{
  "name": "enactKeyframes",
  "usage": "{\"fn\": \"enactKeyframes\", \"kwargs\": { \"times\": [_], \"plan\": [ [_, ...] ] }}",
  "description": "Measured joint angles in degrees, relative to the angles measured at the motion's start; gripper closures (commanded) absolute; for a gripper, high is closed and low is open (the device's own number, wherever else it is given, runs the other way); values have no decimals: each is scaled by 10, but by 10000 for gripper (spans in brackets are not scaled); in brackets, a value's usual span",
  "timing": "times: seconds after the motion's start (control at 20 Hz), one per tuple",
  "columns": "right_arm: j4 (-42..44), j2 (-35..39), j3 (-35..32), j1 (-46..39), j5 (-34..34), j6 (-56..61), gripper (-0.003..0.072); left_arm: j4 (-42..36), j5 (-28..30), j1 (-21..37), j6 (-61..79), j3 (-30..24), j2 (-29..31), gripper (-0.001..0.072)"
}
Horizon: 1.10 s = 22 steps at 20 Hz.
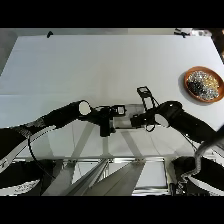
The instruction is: Fold the box and place the chain.
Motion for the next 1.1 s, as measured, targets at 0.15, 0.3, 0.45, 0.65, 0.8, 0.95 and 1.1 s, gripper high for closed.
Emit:
{"fn": "enactKeyframes", "kwargs": {
  "times": [0.15,0.3,0.45,0.65,0.8,0.95,1.1],
  "plan": [
    [-2,60,0,-18,36,-30,204,0,0,0,0,0,0,393],
    [-3,138,0,-64,70,-72,206,0,0,0,0,0,0,393],
    [-3,204,1,-164,76,-125,207,0,0,0,-1,0,0,393],
    [15,215,11,-373,48,-222,219,0,0,0,-1,0,0,393],
    [37,161,34,-485,-8,-263,241,0,0,0,-1,0,0,393],
    [40,68,89,-556,-45,-280,241,0,0,0,-1,0,0,393],
    [42,-40,160,-610,-46,-287,241,0,0,0,-1,0,0,393]
  ]
}}
